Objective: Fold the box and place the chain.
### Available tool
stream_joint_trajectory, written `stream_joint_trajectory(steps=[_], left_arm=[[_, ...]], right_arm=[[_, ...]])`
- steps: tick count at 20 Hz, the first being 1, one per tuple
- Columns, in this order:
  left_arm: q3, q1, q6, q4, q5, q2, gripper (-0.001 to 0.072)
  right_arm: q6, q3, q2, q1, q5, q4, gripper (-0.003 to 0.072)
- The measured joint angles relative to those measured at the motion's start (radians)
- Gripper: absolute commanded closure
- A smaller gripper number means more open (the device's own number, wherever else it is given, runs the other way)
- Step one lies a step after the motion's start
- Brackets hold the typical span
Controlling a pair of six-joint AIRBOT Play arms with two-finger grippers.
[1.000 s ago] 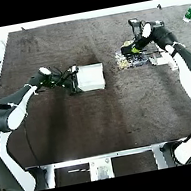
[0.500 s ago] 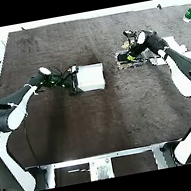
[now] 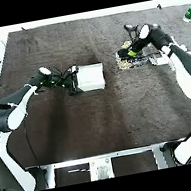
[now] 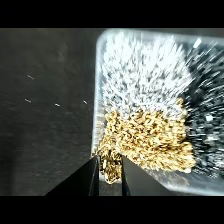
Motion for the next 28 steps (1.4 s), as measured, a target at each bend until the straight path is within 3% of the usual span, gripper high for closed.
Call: stream_joint_trajectory(steps=[8,14,23,28], left_arm=[[0.0,0.0,0.0,0.0,0.0,0.0,0.0086],[0.0,0.0,0.0,0.0,0.0,0.0,0.0086],[0.0,0.0,0.0,0.0,0.0,0.0,0.0086],[0.0,0.0,0.0,0.0,0.0,0.0,0.0086]], right_arm=[[-0.058,0.002,0.254,0.033,0.02,-0.001,0.0677],[-0.098,0.002,0.402,0.14,0.046,0.0,0.0677],[-0.132,-0.028,0.445,0.378,0.071,0.0,0.0677],[-0.137,-0.085,0.421,0.444,0.006,0.003,0.0677]])
